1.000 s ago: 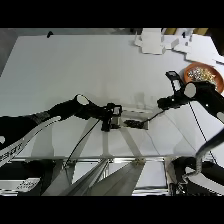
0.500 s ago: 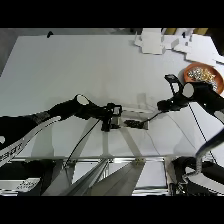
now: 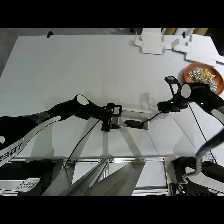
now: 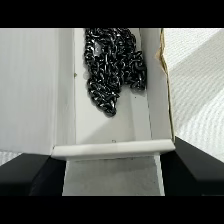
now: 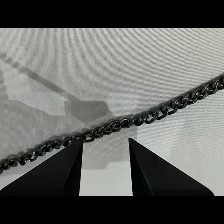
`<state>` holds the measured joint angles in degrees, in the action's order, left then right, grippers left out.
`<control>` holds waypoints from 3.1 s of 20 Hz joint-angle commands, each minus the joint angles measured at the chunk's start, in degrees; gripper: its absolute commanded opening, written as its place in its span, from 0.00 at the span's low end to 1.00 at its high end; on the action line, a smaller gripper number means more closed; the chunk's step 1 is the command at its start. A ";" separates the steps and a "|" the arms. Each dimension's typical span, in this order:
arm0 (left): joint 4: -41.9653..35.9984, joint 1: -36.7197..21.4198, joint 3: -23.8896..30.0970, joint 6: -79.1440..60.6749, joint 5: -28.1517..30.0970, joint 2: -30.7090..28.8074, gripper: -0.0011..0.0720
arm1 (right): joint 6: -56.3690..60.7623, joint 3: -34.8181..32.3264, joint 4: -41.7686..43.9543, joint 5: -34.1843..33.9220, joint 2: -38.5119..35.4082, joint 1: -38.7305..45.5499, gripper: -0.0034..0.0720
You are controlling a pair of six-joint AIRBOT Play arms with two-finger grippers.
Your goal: Fold the box and place the chain.
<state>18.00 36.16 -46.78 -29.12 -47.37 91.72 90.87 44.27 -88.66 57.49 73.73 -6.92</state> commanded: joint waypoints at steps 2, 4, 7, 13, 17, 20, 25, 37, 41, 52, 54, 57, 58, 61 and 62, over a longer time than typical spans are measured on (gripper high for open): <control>0.00 0.00 -0.02 0.00 0.00 -0.02 0.20 | 0.24 -0.04 -0.28 -1.73 0.46 0.02 0.43; 0.00 0.00 -0.02 -0.02 0.00 -0.02 0.20 | 0.24 -0.07 -0.26 -1.75 0.76 0.00 0.43; 0.00 0.00 -0.02 0.00 0.00 -0.02 0.20 | 0.70 -0.07 -0.24 -1.60 1.53 0.02 0.40; 0.00 0.00 -0.02 -0.02 0.00 -0.02 0.20 | -1.38 -0.07 -0.33 0.63 1.27 0.00 0.07; 0.00 0.00 -0.02 -0.02 0.00 -0.02 0.20 | -1.49 -0.07 -0.90 2.12 -6.32 -0.04 0.07; 0.00 0.00 -0.02 0.00 0.00 -0.02 0.20 | -2.89 -0.07 -0.39 3.91 -14.82 -0.04 0.07; 0.00 0.00 -0.02 0.00 0.00 -0.02 0.20 | -6.51 -0.09 6.36 9.07 -27.54 -0.04 0.07; 0.02 0.00 -0.02 0.00 0.00 -0.02 0.20 | -11.82 -0.09 19.10 14.10 -36.22 -8.09 0.07; 0.00 0.00 -0.02 0.00 0.00 -0.02 0.20 | -11.19 -0.09 21.84 13.09 -36.22 -14.36 0.07; 0.00 0.00 -0.02 0.00 0.00 -0.02 0.20 | -11.21 -0.09 27.36 4.31 -36.22 -19.45 0.07; 0.00 0.00 -0.02 0.00 0.00 -0.02 0.20 | -11.21 -0.15 27.32 3.54 -36.15 -19.45 0.07; 0.00 0.00 -0.02 0.00 0.02 -0.02 0.20 | -11.21 -1.07 27.69 1.31 -35.32 -19.45 0.07; 0.00 0.00 -0.02 -0.02 0.02 -0.02 0.20 | -11.23 -1.57 27.89 1.01 -34.91 -19.45 0.07; 0.00 0.00 -0.02 0.00 0.00 -0.02 0.20 | -11.23 -2.32 28.00 1.68 -33.40 -19.45 0.07; 0.00 0.00 -0.02 -0.02 0.00 -0.02 0.20 | -11.23 -2.54 28.20 1.68 -33.05 -19.45 0.07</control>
<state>18.00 36.16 -46.78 -29.12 -47.37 91.72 79.66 42.39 -60.86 59.42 39.62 -26.30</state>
